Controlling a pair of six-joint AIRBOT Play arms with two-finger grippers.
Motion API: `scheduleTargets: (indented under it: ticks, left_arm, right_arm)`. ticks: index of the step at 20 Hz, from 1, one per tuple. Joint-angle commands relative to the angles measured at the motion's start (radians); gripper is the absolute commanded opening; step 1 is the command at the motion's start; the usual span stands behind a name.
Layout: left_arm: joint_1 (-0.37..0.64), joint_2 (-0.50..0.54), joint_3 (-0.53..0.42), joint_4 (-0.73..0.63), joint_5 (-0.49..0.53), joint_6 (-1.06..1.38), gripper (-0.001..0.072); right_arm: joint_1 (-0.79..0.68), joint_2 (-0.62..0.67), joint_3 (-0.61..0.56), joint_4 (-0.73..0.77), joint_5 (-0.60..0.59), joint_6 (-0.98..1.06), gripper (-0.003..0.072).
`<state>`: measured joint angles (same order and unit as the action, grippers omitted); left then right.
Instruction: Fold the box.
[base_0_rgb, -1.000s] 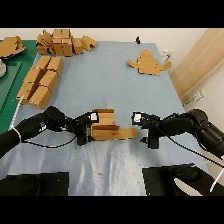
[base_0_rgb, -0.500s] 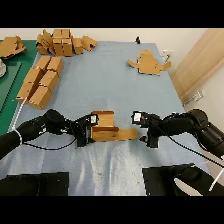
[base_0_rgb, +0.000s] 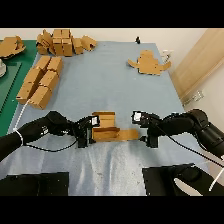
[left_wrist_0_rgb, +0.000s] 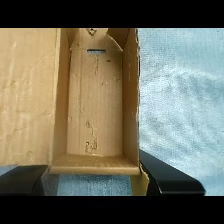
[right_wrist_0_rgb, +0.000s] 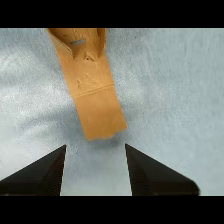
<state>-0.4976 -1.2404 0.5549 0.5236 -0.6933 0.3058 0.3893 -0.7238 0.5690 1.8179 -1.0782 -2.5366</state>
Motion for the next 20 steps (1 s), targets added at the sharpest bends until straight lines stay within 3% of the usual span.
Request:
scheduleTargets:
  ticks: [1,4,6,8,9,10,11,12,14,18,20]
  left_arm:
    - [-0.002,-0.001,-0.001,0.003,0.005,-0.007,0.0351]
    - [-0.002,-0.001,-0.001,0.003,0.004,-0.007,0.0351]
    - [-0.002,-0.001,-0.001,0.003,0.005,-0.007,0.0351]
    - [-0.002,-0.001,-0.001,0.003,0.005,-0.007,0.0351]
    - [-0.002,-0.001,-0.001,0.003,0.004,-0.007,0.0351]
    - [-0.002,-0.001,-0.001,0.003,0.005,-0.007,0.0351]
    - [-0.002,-0.001,-0.001,0.003,0.004,-0.007,0.0351]
    - [-0.002,-0.001,-0.001,0.003,0.005,-0.007,0.0351]
    - [-0.002,-0.001,-0.001,0.003,0.005,-0.007,0.0351]
    - [-0.002,-0.001,-0.001,0.003,0.005,-0.007,0.0351]
    - [-0.002,-0.001,-0.001,0.003,0.004,-0.007,0.0351]
  right_arm:
    - [0.001,0.000,0.001,0.203,0.006,0.169,0.0565]
    - [0.001,0.000,0.001,0.428,0.005,0.632,0.0565]
    - [0.002,0.000,0.001,0.449,0.005,0.982,0.0565]
    - [0.004,-0.001,-0.002,0.422,0.029,1.140,0.0564]
    - [0.004,-0.006,-0.002,0.410,0.058,1.141,0.0565]
    - [0.004,-0.011,-0.002,0.391,0.085,1.141,0.0498]
    - [0.004,-0.019,-0.002,0.377,0.080,1.141,0.0276]
    - [0.004,-0.032,-0.002,0.345,0.095,1.141,0.0007]
    - [0.005,-0.070,-0.001,0.336,0.139,1.119,0.0003]
    - [0.003,-0.255,0.035,0.689,0.147,0.755,-0.0001]
    - [-0.025,-0.380,0.098,0.850,0.088,0.591,-0.0002]
